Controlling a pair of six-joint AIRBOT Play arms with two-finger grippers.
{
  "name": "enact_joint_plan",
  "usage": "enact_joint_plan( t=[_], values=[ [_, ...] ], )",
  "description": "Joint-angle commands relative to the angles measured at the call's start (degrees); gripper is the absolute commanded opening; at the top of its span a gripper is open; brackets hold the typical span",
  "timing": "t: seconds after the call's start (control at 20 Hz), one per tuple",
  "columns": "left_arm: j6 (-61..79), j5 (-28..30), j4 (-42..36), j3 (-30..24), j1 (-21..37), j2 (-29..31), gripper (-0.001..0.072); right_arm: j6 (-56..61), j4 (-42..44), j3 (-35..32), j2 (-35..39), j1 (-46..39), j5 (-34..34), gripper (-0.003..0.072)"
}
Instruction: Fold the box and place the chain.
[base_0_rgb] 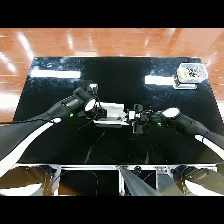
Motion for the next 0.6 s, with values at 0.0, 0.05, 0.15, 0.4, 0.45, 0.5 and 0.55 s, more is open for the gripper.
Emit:
enact_joint_plan(
  t=[0.0, 0.05, 0.15, 0.4, 0.45, 0.5, 0.55],
  values=[
    [0.0, 0.0, -0.02, -0.02, 0.04, -0.04, 0.0021, 1.03, 1.29, 0.04, -0.22, 0.5, -2.29, 0.0214],
    [0.0, -0.02, -0.02, -0.02, 0.04, -0.04, 0.0022, 2.93, 0.74, 0.04, 0.13, 0.33, -2.56, 0.0214],
    [0.0, -0.02, -0.04, -0.02, 0.02, -0.04, 0.0022, 9.31, -4.37, 0.04, 1.73, -0.59, -2.43, 0.0215],
    [0.0, -0.02, -0.04, -0.02, 0.02, -0.04, 0.0022, 17.92, -12.41, 0.02, 3.56, -4.04, 1.9, 0.0595],
    [0.0, -0.02, -0.04, -0.02, 0.02, -0.04, 0.0021, 17.86, -12.35, 0.02, 3.54, -4.0, 1.75, 0.0596],
    [0.0, -0.02, -0.04, -0.02, 0.02, -0.04, 0.0022, 17.62, -12.15, 0.02, 3.5, -4.0, 1.49, 0.0596],
    [0.0, 0.0, -0.04, -0.02, 0.02, -0.04, 0.0021, 17.42, -12.13, 0.02, 3.39, -4.02, 0.94, 0.0595]
  ],
)
